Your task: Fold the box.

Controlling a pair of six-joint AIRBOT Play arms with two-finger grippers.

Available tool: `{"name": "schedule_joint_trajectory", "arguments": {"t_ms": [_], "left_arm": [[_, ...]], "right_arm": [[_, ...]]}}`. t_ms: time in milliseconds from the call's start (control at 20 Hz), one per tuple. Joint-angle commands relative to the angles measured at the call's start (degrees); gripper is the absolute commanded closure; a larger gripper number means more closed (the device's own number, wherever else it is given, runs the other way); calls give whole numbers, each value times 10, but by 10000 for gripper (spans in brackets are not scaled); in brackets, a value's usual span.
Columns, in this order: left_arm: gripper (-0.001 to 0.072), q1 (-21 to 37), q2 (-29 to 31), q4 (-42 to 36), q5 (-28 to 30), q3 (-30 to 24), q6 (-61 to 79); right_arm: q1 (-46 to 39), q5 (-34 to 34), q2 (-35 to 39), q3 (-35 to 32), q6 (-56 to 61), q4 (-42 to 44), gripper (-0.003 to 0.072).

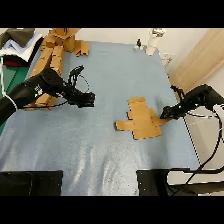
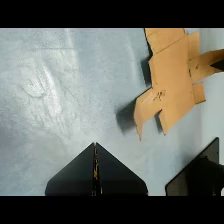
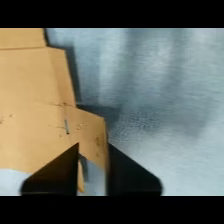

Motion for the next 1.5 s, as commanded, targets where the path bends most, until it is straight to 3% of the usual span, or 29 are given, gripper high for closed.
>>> {"name": "schedule_joint_trajectory", "arguments": {"t_ms": [0, 50, 200, 250, 300, 350, 600, 850, 1050, 1450], "left_arm": [[696, 1, 0, -23, -28, 1, 1], [696, 2, 0, -32, -35, 1, 8], [695, 18, 0, -44, -81, 21, 34], [657, 31, 0, -48, -98, 31, 35], [376, 42, 0, -55, -114, 37, 36], [284, 56, 0, -69, -127, 38, 36], [282, 105, 0, -75, -200, 23, 61], [281, 164, -9, -75, -201, -44, 72], [281, 188, -47, -88, -200, -76, 111], [282, 155, -164, -298, -175, -69, 287]], "right_arm": [[2, -42, -2, 0, -20, 54, 645], [7, -49, -2, 0, -19, 75, 681], [55, -56, -2, -4, -21, 180, 683], [79, -53, 0, -13, -21, 216, 683], [111, -45, 5, -27, -21, 241, 683], [144, -29, 12, -44, -20, 248, 683], [301, 185, 119, -190, 7, 263, 684], [406, 369, 254, -329, 21, 264, 684], [447, 379, 324, -354, 40, 261, 684], [470, 374, 338, -354, 77, 256, 684]]}}
